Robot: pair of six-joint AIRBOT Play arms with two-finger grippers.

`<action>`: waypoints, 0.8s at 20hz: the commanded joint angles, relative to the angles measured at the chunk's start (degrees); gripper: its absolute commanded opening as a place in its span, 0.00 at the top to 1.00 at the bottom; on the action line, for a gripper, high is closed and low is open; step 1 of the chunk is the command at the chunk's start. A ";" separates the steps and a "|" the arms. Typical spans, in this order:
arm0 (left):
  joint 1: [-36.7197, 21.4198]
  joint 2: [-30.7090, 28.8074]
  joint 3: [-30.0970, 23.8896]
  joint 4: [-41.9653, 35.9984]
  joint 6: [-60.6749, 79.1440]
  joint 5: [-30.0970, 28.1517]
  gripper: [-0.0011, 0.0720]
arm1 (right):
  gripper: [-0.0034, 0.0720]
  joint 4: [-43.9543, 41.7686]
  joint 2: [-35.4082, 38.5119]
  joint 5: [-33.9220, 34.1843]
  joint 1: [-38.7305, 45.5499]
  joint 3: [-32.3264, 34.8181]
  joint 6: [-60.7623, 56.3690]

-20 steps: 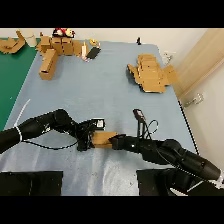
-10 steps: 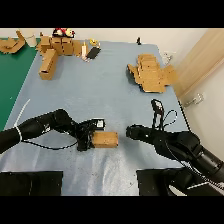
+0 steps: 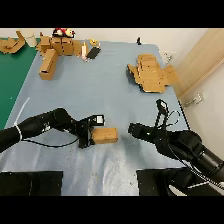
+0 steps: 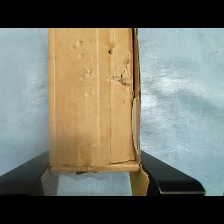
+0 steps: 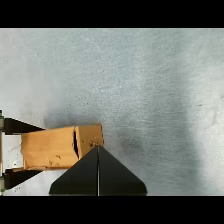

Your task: Fold the box.

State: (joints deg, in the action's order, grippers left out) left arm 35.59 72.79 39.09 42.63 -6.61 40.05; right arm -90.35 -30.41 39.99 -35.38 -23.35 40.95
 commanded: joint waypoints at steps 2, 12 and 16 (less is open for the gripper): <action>-4.35 -0.07 3.43 -0.09 -9.90 -0.63 0.44 | 0.95 1.97 0.00 0.13 0.02 -0.02 -3.76; -38.27 -0.07 11.69 22.12 -40.39 1.57 0.44 | 0.95 2.16 0.00 0.17 0.02 -0.02 -4.02; -51.21 -0.02 13.44 22.75 -42.84 2.62 0.44 | 0.95 2.32 0.00 0.17 0.02 -0.02 -4.02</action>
State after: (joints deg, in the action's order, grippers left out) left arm -6.98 72.77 51.24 62.54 -45.28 41.87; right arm -88.12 -30.39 40.16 -35.38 -23.35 36.97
